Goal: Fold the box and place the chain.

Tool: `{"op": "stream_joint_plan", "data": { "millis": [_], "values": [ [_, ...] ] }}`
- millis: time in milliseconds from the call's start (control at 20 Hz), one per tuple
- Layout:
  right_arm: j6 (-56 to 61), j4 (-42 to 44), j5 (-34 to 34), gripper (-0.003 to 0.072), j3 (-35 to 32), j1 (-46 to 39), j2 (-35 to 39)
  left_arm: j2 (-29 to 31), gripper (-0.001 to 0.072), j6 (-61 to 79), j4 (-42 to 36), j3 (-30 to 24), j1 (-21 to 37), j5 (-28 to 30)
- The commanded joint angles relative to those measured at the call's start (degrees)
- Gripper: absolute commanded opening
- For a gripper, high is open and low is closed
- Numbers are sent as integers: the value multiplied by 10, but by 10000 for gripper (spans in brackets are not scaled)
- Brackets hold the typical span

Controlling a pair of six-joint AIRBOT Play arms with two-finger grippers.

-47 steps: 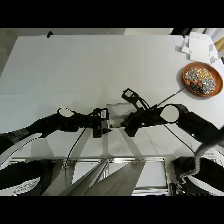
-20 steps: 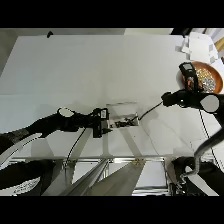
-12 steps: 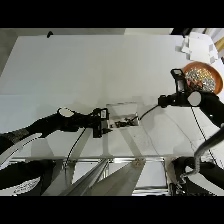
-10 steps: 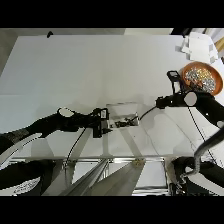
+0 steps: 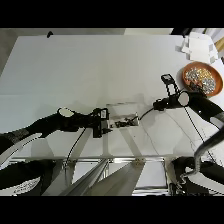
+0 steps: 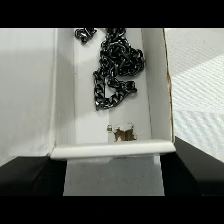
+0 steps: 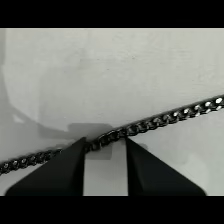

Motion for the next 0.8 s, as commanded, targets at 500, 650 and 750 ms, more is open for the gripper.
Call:
{"op": "stream_joint_plan", "data": {
  "millis": [500, 650, 750],
  "values": [
    [-3, 6, 45, 14, 0, 1, 128, 0, 103, 0, 0, 0, 0, 0],
    [-31, 32, 78, 14, 0, 1, 219, 0, 103, 0, 0, 0, 0, 0],
    [-75, 84, 102, 14, 0, 1, 289, 0, 103, 0, 0, 0, 0, 0]
  ]
}}
